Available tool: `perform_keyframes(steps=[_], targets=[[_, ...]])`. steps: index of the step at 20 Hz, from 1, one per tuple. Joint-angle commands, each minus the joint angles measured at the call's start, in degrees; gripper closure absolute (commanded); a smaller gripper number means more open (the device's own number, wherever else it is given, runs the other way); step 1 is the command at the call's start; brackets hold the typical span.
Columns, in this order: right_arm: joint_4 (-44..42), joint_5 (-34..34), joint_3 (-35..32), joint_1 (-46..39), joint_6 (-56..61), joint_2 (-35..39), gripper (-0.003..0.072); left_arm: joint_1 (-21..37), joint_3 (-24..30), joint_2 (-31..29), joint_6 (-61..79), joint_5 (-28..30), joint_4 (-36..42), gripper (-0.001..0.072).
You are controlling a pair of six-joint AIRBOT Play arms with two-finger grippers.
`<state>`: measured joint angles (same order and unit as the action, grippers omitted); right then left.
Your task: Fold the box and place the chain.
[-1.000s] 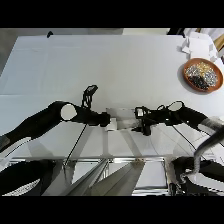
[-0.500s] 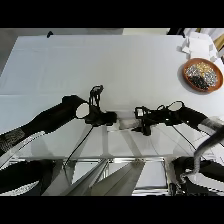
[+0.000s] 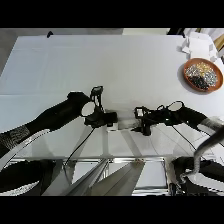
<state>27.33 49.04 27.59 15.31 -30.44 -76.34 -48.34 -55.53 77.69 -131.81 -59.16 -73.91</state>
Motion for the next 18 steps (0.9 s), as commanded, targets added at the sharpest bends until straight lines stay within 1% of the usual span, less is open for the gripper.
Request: perform_keyframes(steps=[1,4,5,8,11,15,18], targets=[[0.0,0.0,0.0,0.0,0.0,0.0,0.0286,-1.4,-1.2,1.5,-1.3,-1.2,-0.2,0.0299],[0.0,0.0,0.0,0.0,0.0,0.0,0.0286,-1.4,-4.5,5.0,-1.3,-5.4,0.0,0.0299],[0.0,0.0,0.0,0.0,0.0,0.0,0.0286,-1.4,-5.6,5.9,-1.5,-5.6,-0.2,0.0299],[0.0,0.0,0.0,0.0,0.0,0.0,0.0286,-1.7,-6.7,6.6,-6.3,-3.8,-2.6,0.0299],[0.0,0.0,0.0,0.0,0.0,0.0,0.0286,-2.5,-6.7,7.3,-9.3,-3.8,-5.9,0.0299],[0.0,0.0,0.0,0.0,0.0,0.0,0.0286,-4.1,-6.7,9.7,-9.7,-3.8,-5.9,0.03],[0.0,0.0,0.0,0.0,0.0,0.0,0.0286,-4.5,-6.7,10.3,-9.7,-3.8,-6.4,0.0302]])
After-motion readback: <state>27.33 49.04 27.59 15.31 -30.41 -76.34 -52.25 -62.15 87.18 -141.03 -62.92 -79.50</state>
